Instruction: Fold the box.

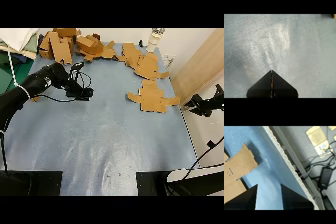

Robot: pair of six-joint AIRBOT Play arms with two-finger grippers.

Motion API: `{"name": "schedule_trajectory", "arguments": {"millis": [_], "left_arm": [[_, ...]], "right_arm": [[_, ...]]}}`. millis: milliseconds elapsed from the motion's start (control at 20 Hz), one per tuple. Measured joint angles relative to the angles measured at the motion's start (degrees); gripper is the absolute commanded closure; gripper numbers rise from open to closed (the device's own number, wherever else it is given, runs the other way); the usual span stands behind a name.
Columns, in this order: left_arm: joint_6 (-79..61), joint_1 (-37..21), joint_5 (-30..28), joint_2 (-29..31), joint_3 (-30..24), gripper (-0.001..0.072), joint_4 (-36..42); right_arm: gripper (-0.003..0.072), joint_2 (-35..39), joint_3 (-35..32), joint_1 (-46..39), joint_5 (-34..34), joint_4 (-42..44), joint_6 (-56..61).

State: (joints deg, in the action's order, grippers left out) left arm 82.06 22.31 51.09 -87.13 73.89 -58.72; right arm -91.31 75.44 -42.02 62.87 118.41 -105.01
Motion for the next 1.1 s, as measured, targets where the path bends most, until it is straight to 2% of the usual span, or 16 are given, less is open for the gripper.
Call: {"name": "schedule_trajectory", "arguments": {"millis": [350, 600, 700, 950, 1000, 1050, 1100], "left_arm": [[0.04, 0.28, -0.11, 0.02, 0.0, 0.0694, 0.11], [0.07, 0.52, -0.22, 0.02, 0.0, 0.0694, 0.31], [0.07, 0.63, -0.26, 0.02, 0.0, 0.0694, 0.28], [0.07, 0.63, -0.37, 0.02, 0.0, 0.0694, 0.28], [0.07, 0.63, -0.37, 0.02, 0.0, 0.0694, 0.24], [0.07, 0.63, -0.37, 0.02, 0.0, 0.0694, 0.31], [0.07, 0.63, -0.33, 0.02, 0.0, 0.0694, 0.33]], "right_arm": [[0.0225, -4.61, 0.22, -0.15, -4.02, 10.67, -10.01], [0.0235, -6.43, 0.28, 0.98, -4.76, 14.53, -14.19], [0.0278, -6.67, 0.28, 1.75, -5.29, 15.32, -15.74], [0.0278, -6.91, 0.28, 4.31, -6.4, 16.44, -17.79], [0.0289, -6.93, 0.28, 4.81, -6.64, 16.63, -18.01], [0.0389, -6.95, 0.28, 5.42, -6.71, 16.72, -18.18], [0.0407, -6.95, 0.28, 5.92, -6.75, 16.83, -18.32]]}}
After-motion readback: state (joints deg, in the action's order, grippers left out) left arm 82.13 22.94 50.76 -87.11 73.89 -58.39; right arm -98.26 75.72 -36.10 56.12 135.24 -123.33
